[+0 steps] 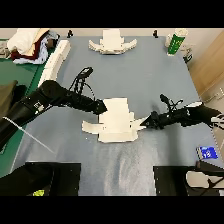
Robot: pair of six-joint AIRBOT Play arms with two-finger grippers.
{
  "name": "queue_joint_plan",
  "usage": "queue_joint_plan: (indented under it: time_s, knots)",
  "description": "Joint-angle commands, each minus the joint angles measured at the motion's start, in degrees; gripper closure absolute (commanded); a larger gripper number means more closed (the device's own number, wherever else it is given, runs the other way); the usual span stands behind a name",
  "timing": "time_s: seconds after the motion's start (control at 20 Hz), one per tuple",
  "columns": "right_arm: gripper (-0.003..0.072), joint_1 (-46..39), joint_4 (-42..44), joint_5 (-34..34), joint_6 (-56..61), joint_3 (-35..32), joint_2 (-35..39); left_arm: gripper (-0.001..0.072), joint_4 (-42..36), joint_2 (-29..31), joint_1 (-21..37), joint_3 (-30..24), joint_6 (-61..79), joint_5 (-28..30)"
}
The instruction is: Fold the box.
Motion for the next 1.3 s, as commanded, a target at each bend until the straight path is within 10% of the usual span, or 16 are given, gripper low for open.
queue_joint_plan:
  time_s: [0.0, 0.25, 0.5, 0.85, 1.15, 1.25]
  knots:
    - [0.0685, 1.38, -0.59, -3.85, -0.33, -7.13, 8.46, 0.0268, -0.13, -0.72, 3.02, 0.02, -2.29, -3.17]
    - [0.0685, 13.77, -6.16, -19.78, 2.01, -14.49, 23.19, 0.0268, -5.29, -6.91, 17.09, 0.0, 3.26, -16.79]
    - [0.0685, 24.98, -12.26, -30.86, 9.79, -14.51, 29.94, 0.0268, -8.11, -13.88, 19.43, -0.04, 10.56, -20.5]
    - [0.0685, 28.0, -13.55, -31.87, 13.79, -14.51, 29.88, 0.0269, -17.33, -26.01, 18.95, 1.46, 20.72, -16.5]
    - [0.0685, 28.0, -14.05, -31.98, 13.97, -14.51, 29.88, 0.027, -18.23, -31.78, 14.69, 9.92, 25.59, -24.09]
    - [0.0685, 28.0, -14.21, -32.0, 13.94, -14.51, 29.88, 0.0439, -17.53, -31.78, 14.29, 11.04, 26.75, -26.99]
